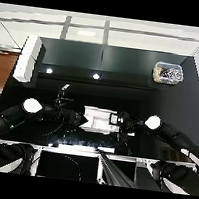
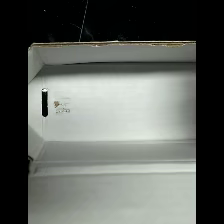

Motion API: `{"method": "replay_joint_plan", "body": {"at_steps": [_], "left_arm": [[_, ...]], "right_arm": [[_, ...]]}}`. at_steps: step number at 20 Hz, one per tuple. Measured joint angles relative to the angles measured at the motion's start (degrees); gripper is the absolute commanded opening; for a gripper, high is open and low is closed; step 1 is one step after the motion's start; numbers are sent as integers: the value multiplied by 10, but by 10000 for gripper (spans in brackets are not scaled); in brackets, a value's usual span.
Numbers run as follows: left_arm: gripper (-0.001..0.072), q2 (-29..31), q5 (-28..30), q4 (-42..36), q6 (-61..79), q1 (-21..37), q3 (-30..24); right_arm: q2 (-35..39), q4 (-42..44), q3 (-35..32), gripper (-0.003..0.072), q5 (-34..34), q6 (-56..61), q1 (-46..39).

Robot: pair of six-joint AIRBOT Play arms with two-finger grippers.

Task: Fold the box and place the chain.

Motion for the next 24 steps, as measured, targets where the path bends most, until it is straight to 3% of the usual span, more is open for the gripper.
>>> {"method": "replay_joint_plan", "body": {"at_steps": [9, 14, 24], "left_arm": [[484, -3, -2, 199, -250, -77, 65], [484, -41, -7, 312, -396, -134, 113], [484, -118, -124, 486, -617, -194, 200]], "right_arm": [[0, 0, 0, 480, 0, 0, 0], [0, 0, 0, 479, 0, 0, 0], [0, 0, 0, 480, 0, 0, 0]]}}
